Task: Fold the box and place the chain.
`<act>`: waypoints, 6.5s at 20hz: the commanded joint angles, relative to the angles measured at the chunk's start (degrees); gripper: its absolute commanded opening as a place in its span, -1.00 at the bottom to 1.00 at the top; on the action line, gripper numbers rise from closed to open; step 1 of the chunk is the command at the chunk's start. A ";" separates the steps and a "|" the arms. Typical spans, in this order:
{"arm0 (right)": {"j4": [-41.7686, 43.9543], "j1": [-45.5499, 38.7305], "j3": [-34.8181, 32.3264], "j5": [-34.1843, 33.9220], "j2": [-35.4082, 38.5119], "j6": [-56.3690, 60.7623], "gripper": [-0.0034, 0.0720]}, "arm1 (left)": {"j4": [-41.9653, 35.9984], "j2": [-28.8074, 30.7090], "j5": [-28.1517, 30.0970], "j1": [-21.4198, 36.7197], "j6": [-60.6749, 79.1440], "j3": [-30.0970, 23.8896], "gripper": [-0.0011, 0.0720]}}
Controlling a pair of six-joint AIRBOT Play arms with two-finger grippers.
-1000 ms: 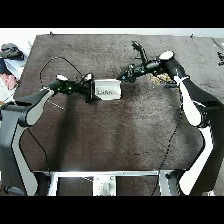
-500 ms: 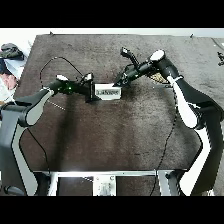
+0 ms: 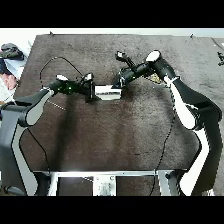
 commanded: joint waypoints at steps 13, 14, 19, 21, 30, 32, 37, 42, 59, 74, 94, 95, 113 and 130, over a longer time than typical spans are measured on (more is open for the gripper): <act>-5.70 1.88 0.07 -7.65 0.04 1.25 -0.19 | 0.00 0.00 0.02 -0.02 0.00 0.04 0.32; -5.73 1.92 0.07 -7.19 0.04 1.25 -0.19 | 0.00 0.00 0.02 -0.02 0.00 0.04 0.32; -5.97 1.99 0.04 -4.57 0.02 1.22 -0.50 | 0.00 0.00 0.02 -0.02 0.00 0.04 0.32; -6.45 2.03 0.04 -4.11 0.02 1.25 -0.50 | 0.00 0.00 0.02 -0.02 0.00 0.04 0.32; -7.56 2.10 -0.13 -2.43 -1.29 2.40 -0.50 | 0.00 0.00 0.02 -0.02 0.00 0.04 0.32; -7.58 2.19 -0.22 0.52 -1.64 2.43 -0.50 | 0.00 0.00 0.02 -0.02 0.00 0.04 0.32; -7.37 2.16 -0.28 1.66 -2.51 3.82 -0.45 | 0.00 0.00 0.02 -0.02 0.00 0.04 0.32; -0.07 0.68 0.13 1.66 -1.29 3.80 -0.30 | 0.00 0.00 0.02 -0.02 0.00 0.04 0.32; 2.95 -0.59 -11.67 -7.19 -1.14 4.52 -0.87 | 0.00 0.00 0.02 -0.02 0.00 0.04 0.32; 14.27 -0.90 -12.33 -9.60 21.18 10.62 -0.88 | 0.00 0.00 0.00 -0.02 0.00 0.04 0.32; 0.83 -0.94 -102.47 -82.86 103.93 26.86 -0.88 | 0.00 0.00 -0.02 -0.02 0.00 0.04 0.32; 0.85 -0.94 -104.43 -82.86 105.98 28.13 -0.88 | 0.00 0.00 -0.02 -0.02 0.00 0.04 0.32; -2.93 -0.94 -108.63 -95.95 108.04 30.45 -0.87 | 0.00 0.00 -0.02 -0.02 0.00 0.04 0.32; -2.93 -0.94 -108.63 -129.02 108.04 30.45 -0.87 | -10.32 12.76 14.82 7.26 -10.73 1.16 -0.95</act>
